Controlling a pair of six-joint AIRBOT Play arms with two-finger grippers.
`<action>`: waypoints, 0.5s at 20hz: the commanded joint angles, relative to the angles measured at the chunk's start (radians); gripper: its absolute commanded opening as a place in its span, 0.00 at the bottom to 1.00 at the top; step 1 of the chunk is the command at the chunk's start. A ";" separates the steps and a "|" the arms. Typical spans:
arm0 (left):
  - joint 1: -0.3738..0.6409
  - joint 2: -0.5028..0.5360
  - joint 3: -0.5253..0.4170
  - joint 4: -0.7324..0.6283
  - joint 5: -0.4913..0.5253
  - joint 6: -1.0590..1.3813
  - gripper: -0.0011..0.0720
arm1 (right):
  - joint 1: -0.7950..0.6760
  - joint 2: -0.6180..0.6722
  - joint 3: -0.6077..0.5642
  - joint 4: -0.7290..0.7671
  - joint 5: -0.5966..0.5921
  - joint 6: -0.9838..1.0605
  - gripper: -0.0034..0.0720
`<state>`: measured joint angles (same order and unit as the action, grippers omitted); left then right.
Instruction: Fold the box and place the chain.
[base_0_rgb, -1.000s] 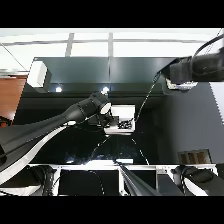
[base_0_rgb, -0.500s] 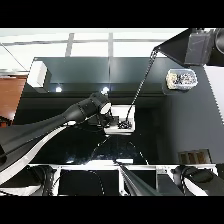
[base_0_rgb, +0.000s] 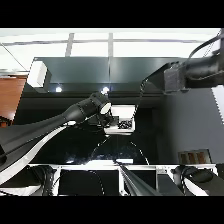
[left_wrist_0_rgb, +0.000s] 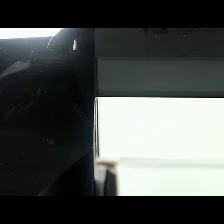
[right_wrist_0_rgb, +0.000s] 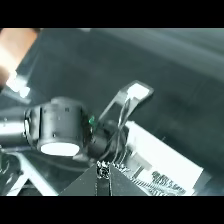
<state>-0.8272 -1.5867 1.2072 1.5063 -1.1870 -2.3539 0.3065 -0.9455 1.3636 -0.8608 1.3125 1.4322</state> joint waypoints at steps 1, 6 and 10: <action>0.001 0.001 0.000 0.000 0.000 0.000 0.05 | 0.002 -0.001 -0.077 0.055 -0.003 -0.003 0.07; 0.001 0.001 0.000 0.000 0.000 0.000 0.05 | 0.002 -0.001 -0.145 0.067 0.014 -0.030 0.07; 0.001 0.001 0.000 0.000 0.000 0.000 0.05 | 0.002 -0.001 -0.333 0.077 -0.063 -0.031 0.07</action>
<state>-0.8272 -1.5867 1.2072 1.5063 -1.1870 -2.3539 0.3077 -0.9455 1.1412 -0.8021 1.3037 1.4055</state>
